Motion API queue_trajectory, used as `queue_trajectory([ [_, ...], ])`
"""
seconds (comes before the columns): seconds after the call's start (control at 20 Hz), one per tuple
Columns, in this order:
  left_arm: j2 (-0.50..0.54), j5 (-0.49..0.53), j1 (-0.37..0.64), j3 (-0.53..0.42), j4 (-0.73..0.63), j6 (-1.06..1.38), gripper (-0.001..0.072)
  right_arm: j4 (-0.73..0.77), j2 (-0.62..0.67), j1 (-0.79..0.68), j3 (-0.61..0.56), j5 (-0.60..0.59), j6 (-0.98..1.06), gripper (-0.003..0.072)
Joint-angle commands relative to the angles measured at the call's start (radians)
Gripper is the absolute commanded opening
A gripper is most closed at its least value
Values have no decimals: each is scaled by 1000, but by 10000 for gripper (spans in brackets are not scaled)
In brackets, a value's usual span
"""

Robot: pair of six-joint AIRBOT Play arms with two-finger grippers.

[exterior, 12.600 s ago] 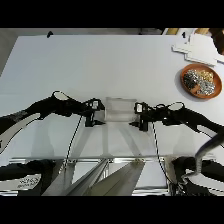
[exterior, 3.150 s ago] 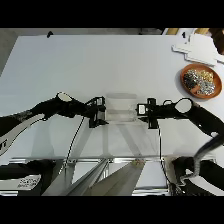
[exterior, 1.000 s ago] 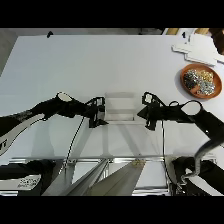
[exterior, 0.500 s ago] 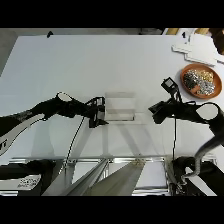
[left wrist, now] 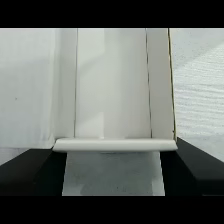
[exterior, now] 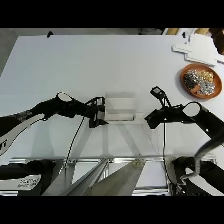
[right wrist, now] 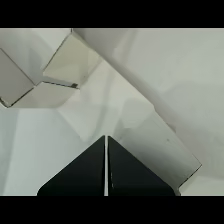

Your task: Fold the box and place the chain.

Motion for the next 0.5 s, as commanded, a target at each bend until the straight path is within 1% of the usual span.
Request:
queue_trajectory([
  [0.0, 1, 0, 0, 1, 0, 0, 151, -110, -26, 2, -1, -9, 89, 15],
  [0.45, 1, 0, 0, 1, 0, 0, 151, -113, -21, 2, -13, -13, 90, 16],
])
